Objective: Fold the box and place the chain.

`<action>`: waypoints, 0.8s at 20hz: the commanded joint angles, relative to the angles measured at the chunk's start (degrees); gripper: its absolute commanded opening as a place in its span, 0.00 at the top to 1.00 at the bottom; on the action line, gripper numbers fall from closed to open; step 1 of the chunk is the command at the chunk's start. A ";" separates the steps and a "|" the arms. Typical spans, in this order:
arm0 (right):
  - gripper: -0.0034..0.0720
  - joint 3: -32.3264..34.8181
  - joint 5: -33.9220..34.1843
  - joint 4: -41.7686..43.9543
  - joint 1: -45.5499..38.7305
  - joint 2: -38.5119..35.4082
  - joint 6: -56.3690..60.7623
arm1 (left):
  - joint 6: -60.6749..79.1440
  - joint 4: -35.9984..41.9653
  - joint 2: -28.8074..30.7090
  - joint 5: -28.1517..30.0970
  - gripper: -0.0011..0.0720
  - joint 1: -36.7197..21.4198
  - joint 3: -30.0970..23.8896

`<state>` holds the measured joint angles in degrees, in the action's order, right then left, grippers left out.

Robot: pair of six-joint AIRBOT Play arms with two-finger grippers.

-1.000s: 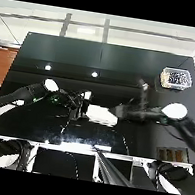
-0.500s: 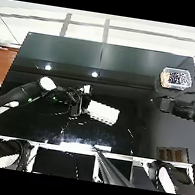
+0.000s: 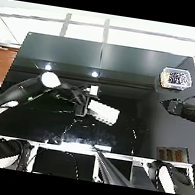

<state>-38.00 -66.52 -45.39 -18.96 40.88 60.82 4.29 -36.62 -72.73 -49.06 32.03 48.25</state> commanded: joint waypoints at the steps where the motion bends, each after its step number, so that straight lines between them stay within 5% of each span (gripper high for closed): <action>1: 0.94 0.92 0.04 -0.37 -0.22 -0.07 0.00 | -0.22 -8.00 -7.76 -4.70 0.01 3.69 8.28; 5: 0.94 1.07 -0.07 -0.35 -0.22 -0.07 0.00 | -0.31 -5.29 -12.39 -5.75 0.01 4.31 13.40; 16: 0.94 1.07 -0.07 -0.35 -0.22 -0.07 -0.02 | -4.15 -4.68 -14.23 -5.99 0.01 6.34 13.94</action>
<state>-36.93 -66.59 -45.74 -19.18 40.88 60.80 0.49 -41.39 -86.54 -55.48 38.11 62.06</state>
